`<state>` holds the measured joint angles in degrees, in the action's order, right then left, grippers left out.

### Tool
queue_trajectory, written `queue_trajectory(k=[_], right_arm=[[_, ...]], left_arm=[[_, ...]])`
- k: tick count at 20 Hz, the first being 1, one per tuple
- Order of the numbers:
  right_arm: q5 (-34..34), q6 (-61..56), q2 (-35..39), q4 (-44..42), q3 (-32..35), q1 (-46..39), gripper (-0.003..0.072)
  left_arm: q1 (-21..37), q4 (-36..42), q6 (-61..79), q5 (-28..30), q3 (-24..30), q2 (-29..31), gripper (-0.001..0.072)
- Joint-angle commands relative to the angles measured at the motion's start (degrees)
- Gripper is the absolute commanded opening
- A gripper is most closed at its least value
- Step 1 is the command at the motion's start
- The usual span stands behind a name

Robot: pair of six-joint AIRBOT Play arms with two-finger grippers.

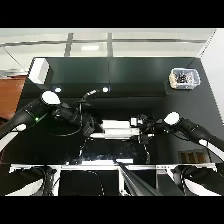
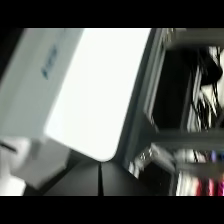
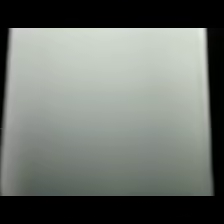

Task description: Fold the box and place the chain.

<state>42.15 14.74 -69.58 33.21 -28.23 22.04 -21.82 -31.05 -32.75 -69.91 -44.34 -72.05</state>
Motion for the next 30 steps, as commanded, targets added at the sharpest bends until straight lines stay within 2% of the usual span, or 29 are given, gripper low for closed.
queue_trajectory(k=[1, 3, 5, 8, 10, 13, 16, 20, 22, 25, 26, 27, 28, 29, 30], right_arm=[[0.22, 0.09, -0.02, 0.02, 0.02, 0.02, 0.0168], [0.15, 0.09, -0.04, 0.02, 0.02, 0.02, 0.0169], [0.04, 0.09, -0.04, -0.02, 0.02, 0.02, 0.0168], [0.04, 0.09, -0.04, -0.02, 0.02, 0.04, 0.0168], [0.02, 0.07, -0.04, -0.04, 0.02, 0.02, 0.0168], [0.02, 0.09, -0.04, -0.07, 0.02, 0.02, 0.0168], [0.02, 0.09, -0.04, -0.04, 0.02, 0.02, 0.0169], [0.02, 0.07, -0.04, -0.07, 0.02, 0.02, 0.0168], [-0.02, 0.07, -0.04, -0.09, 0.02, 0.02, 0.0168], [-0.11, 0.04, -0.04, -0.13, 0.02, 0.04, 0.0169], [-0.11, 0.04, -0.02, -0.13, 0.02, 0.04, 0.0169], [-0.11, 0.04, -0.02, -0.13, 0.02, 0.04, 0.0169], [-0.11, 0.04, -0.04, -0.13, 0.02, 0.04, 0.0169], [-0.13, 0.04, -0.04, -0.13, 0.02, 0.04, 0.0169], [-0.13, 0.04, -0.04, -0.13, 0.02, 0.04, 0.0169]], left_arm=[[-0.74, 8.96, 4.68, 13.97, 0.9, 0.02, 0.0025], [-0.72, 6.54, 4.22, 22.32, 0.98, -0.26, 0.0025], [-0.63, 4.24, 3.58, 25.49, 0.98, -1.84, 0.0025], [-1.33, 4.31, 3.58, 21.88, 0.98, -6.84, 0.0024], [-2.84, 4.28, 3.58, 21.62, 1.01, -10.01, 0.0023], [-5.05, 0.55, 3.06, 21.59, 0.96, -11.08, 0.0022], [-2.64, -5.33, -1.49, 21.81, 0.94, -6.19, 0.0022], [4.42, -14.43, -7.67, 18.67, 1.25, 6.27, 0.0022], [6.21, -15.3, -4.2, 18.6, 4.76, 10.27, 0.0023], [5.6, -13.16, 8.79, 17.05, 9.86, 12.07, 0.0025], [4.52, -13.4, 14.16, 15.63, 10.03, 12.0, 0.0049], [3.39, -14.43, 19.04, 15.63, 10.16, 12.0, 0.0206], [2.03, -15.93, 25.55, 16.81, 10.27, 11.96, 0.0543], [0.63, -17.27, 29.11, 18.99, 10.27, 11.89, 0.0711], [-0.94, -19.17, 30.36, 21.46, 10.23, 11.89, 0.0711]])
